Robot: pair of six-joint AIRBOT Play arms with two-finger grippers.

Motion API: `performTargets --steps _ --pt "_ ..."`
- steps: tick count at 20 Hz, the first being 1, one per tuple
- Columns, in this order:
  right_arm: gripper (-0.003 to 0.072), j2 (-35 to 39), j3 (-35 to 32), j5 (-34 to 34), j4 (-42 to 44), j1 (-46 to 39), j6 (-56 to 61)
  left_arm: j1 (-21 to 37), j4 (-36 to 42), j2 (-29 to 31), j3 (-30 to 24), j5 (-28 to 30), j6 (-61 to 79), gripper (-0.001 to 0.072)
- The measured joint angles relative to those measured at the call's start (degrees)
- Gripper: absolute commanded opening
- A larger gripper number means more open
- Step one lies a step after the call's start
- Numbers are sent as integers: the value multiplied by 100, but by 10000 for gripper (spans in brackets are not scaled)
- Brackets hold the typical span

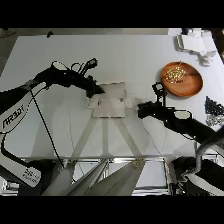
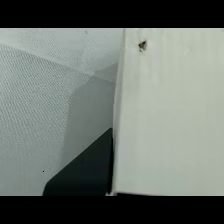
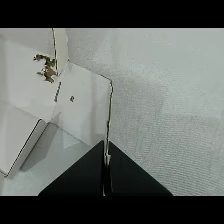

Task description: Fold the box and place the chain.

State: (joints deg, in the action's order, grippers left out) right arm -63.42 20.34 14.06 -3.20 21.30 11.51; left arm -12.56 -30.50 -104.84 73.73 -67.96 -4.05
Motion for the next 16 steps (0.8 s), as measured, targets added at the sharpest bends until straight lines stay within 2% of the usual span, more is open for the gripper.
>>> performTargets --steps 3,4,5,6,10,13,16 --pt "26 0 0 11 0 0 0 0 0 0 0 0 0 8" --pt "133 0 0 31 0 0 0 0 0 0 0 0 0 8" --pt "315 0 0 90 0 2 0 -4 -35 0 -2 -4 0 8" --pt "442 9 0 155 -4 4 -2 -4 -33 0 -4 11 -17 8" --pt "448 339 0 245 11 4 -2 7 -138 258 -4 -13 -15 6" --pt "448 962 0 109 15 4 0 46 -586 831 -4 -72 -109 2" --pt "447 1692 0 -358 15 4 0 79 -898 1419 -4 -514 -66 0"
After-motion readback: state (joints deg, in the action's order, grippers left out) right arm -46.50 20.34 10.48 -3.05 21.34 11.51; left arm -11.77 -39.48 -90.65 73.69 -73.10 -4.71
